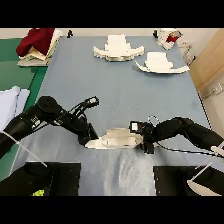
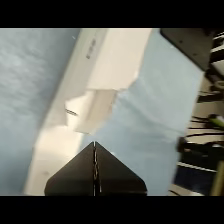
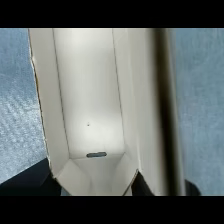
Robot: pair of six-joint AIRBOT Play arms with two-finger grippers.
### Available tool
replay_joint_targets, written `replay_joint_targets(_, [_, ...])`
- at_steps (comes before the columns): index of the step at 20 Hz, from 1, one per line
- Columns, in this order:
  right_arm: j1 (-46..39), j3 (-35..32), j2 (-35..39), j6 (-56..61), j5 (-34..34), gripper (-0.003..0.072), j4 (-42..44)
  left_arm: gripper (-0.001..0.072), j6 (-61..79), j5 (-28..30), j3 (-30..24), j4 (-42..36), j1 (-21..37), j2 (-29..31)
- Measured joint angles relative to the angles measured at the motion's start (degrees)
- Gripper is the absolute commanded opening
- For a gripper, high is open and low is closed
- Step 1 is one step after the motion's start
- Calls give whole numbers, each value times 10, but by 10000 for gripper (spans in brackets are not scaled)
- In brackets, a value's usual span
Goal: Fold the box.
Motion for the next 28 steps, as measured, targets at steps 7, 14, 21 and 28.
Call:
replay_joint_targets(7, [0, 0, 0, 0, 0, 450, 0, 12, -185, 77, 23, -83, -130, -16])
replay_joint_targets(14, [0, 0, 0, 0, 0, 450, 0, 13, -215, 129, 92, -144, -84, -126])
replay_joint_targets(21, [0, 0, 0, 0, 1, 450, 0, 12, -220, 136, 102, -164, -53, -237])
replay_joint_targets(28, [0, 0, 0, 0, 1, 450, 0, 12, -217, 136, 102, -185, -50, -278])
